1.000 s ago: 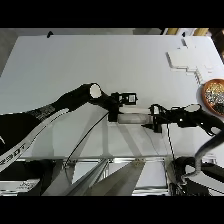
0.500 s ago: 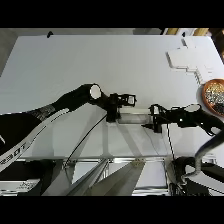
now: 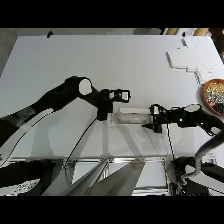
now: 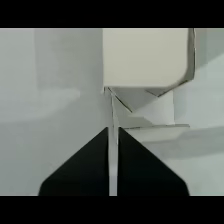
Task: Fold the box and place the chain.
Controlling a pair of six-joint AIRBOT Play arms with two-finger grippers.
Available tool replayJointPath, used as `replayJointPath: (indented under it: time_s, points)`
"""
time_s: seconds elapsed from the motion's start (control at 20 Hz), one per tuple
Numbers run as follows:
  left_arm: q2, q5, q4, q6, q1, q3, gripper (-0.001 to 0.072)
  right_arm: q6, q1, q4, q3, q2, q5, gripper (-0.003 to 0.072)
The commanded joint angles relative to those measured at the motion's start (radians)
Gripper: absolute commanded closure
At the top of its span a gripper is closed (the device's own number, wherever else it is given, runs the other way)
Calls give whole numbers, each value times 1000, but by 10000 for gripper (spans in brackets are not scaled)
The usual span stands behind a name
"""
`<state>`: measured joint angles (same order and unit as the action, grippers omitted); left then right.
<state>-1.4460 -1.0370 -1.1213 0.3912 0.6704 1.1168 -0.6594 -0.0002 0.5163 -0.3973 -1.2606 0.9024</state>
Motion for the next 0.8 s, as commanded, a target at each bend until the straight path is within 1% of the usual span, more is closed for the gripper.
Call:
replayJointPath:
  time_s: [0.0,0.1,0.2,0.3,0.35,0.45,0.6,0.7,0.75]
  points:
    - [103,-94,-103,142,4,1,704,0,1,0,0,0,0,228]
    - [130,-103,-104,203,62,1,705,0,1,0,0,0,0,228]
    - [126,-78,-102,224,150,1,702,0,1,0,0,0,0,228]
    - [108,15,-96,299,237,6,707,0,1,-1,0,-1,0,228]
    - [95,63,-106,351,257,19,708,0,1,0,0,0,0,228]
    - [48,148,-130,433,270,72,708,0,1,0,0,0,0,228]
    - [-45,270,-137,456,253,159,708,0,1,0,0,0,0,228]
    - [-108,375,-136,514,222,172,708,0,1,0,0,0,0,228]
    - [-138,400,-136,539,206,172,708,0,1,0,0,0,0,228]
